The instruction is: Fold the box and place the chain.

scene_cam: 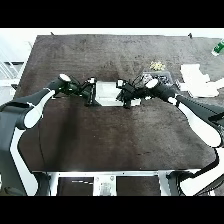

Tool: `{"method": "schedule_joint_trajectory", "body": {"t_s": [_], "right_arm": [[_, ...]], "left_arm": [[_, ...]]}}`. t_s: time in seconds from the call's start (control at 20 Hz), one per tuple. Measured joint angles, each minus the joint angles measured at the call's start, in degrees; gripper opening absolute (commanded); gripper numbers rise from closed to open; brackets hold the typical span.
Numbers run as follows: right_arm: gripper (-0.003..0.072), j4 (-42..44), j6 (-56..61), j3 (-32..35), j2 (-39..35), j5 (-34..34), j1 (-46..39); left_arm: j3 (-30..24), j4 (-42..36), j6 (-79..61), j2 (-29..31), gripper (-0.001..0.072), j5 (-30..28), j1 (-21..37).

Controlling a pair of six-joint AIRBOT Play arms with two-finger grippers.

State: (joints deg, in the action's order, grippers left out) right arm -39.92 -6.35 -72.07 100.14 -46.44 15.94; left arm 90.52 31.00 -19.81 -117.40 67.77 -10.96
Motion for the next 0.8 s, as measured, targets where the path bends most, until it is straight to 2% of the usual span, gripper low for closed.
{"method": "schedule_joint_trajectory", "body": {"t_s": [0.35,0.4,0.8], "right_arm": [[0.0045,-14.6,14.4,0.0,-5.4,-4.7,-1.6],[0.001,-15.6,16.7,0.0,-6.3,-5.8,-2.2],[0.001,-14.3,43.7,0.2,-11.9,-8.6,-11.0]], "left_arm": [[0.0,0.2,0.0,0.0,0.0479,0.0,0.0],[0.0,0.2,0.0,0.0,0.0479,0.0,0.0],[0.0,0.3,0.0,0.0,0.0479,0.0,0.0]]}}
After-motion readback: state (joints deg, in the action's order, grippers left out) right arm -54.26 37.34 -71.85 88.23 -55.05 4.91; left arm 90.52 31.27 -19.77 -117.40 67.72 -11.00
